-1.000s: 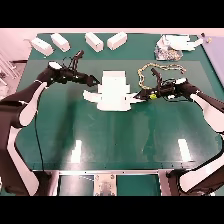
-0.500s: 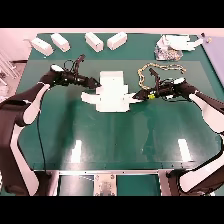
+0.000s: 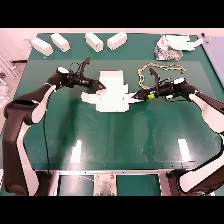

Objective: Fold the box and place the chain.

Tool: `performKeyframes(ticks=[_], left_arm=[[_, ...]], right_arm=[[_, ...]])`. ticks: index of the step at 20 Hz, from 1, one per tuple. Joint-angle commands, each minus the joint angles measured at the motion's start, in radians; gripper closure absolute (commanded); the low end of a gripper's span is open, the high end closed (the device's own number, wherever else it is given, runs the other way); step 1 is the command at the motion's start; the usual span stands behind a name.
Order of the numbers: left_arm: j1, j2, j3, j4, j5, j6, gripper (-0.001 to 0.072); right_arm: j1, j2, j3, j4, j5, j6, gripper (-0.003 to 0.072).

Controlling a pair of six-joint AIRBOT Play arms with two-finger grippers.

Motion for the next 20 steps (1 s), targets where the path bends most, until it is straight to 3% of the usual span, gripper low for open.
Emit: performKeyframes(ticks=[1,5,6,14,16,20], left_arm=[[-0.008,-0.009,0.035,-0.004,-0.015,0.011,0.0172],[-0.008,-0.017,0.035,0.003,-0.024,0.012,0.0181],[-0.008,-0.019,0.035,0.014,-0.028,0.012,0.0222],[0.002,-0.023,0.035,0.04,-0.037,0.042,0.0223],[0.002,-0.023,0.035,0.04,-0.035,0.049,0.0296],[0.002,-0.023,0.035,0.039,-0.028,0.064,0.0301]], right_arm=[[0.001,0.001,0.0,0.0,0.001,-0.009,0.0681],[0.001,0.001,0.0,0.0,0.001,-0.009,0.0681],[0.001,0.001,0.0,0.0,0.001,-0.009,0.0681],[0.0,0.001,0.0,-0.001,0.001,-0.011,0.0681],[0.0,0.001,0.0,-0.001,0.001,-0.011,0.0681],[0.0,0.001,0.0,0.0,0.001,-0.011,0.0681]])
